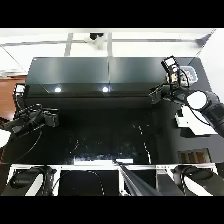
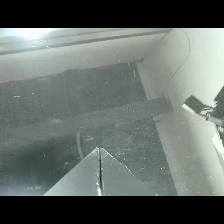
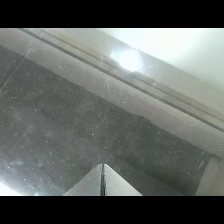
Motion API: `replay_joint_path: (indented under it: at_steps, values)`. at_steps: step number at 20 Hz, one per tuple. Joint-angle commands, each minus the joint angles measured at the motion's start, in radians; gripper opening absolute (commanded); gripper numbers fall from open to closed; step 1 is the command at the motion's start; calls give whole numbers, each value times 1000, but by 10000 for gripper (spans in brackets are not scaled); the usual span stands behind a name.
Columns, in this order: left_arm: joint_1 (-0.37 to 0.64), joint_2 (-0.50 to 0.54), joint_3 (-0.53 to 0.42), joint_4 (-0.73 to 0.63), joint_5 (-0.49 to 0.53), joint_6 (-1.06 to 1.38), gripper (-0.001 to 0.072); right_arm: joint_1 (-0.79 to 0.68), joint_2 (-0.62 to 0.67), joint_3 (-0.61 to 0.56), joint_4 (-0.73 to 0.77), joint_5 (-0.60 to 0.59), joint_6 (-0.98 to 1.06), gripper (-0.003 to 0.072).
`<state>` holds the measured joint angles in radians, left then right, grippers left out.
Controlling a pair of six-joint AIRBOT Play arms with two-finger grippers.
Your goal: Fold the box and place the chain.
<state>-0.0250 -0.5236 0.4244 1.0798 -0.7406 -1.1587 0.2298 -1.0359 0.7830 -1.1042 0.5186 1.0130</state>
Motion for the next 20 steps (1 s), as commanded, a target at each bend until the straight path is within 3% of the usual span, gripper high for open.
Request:
replay_joint_path:
  at_steps: [1, 10, 14, 18, 19, 20]
  values:
    - [0, 1, 0, 0, 0, 0, 30, 1, 0, 0, 0, 0, 0, 15]
    - [0, 1, 0, 0, 0, 0, 30, 1, 0, 0, 10, 0, 1, 15]
    - [0, 1, 0, 0, 11, 0, 30, 1, 0, 0, 155, -6, 1, 15]
    - [-1, -5, 0, -35, 214, 0, 31, 0, 0, 0, 274, -22, 1, 45]
    - [-1, -9, -1, -35, 254, 1, 31, -5, -1, 0, 262, -27, 2, 411]
    - [-1, -16, -2, -37, 298, 0, 31, -12, -2, 0, 242, -26, 14, 717]
